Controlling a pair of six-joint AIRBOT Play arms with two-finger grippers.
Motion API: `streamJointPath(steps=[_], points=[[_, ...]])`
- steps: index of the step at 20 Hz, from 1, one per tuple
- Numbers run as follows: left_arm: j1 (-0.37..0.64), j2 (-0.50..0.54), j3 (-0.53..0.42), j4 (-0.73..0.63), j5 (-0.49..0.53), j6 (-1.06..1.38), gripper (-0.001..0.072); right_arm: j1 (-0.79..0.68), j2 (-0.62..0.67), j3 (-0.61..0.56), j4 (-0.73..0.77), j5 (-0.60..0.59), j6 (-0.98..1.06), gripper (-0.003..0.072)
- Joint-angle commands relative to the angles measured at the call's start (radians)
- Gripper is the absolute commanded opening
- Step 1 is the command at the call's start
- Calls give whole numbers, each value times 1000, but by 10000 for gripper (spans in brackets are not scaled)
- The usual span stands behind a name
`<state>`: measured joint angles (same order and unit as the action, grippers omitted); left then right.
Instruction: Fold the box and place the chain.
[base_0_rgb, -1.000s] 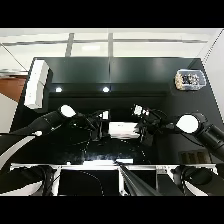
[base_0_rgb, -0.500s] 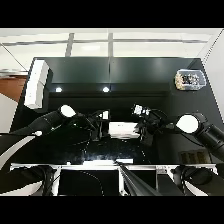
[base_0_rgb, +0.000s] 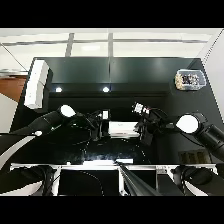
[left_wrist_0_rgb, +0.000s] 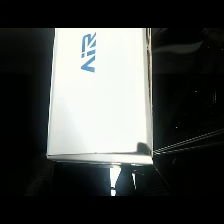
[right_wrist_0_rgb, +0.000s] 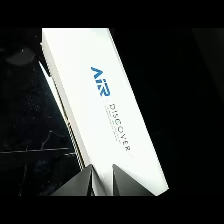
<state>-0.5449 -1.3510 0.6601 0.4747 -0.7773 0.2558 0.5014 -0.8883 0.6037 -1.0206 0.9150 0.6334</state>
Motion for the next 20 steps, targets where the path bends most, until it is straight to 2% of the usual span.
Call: streamJointPath(steps=[1, 20], points=[[-1, -1, 0, 0, 0, 2, 350, 0, 0, 0, 3, -3, 4, 131], [-1, -1, 0, 0, 0, 2, 350, 0, 0, 0, 23, -8, 4, 131]])
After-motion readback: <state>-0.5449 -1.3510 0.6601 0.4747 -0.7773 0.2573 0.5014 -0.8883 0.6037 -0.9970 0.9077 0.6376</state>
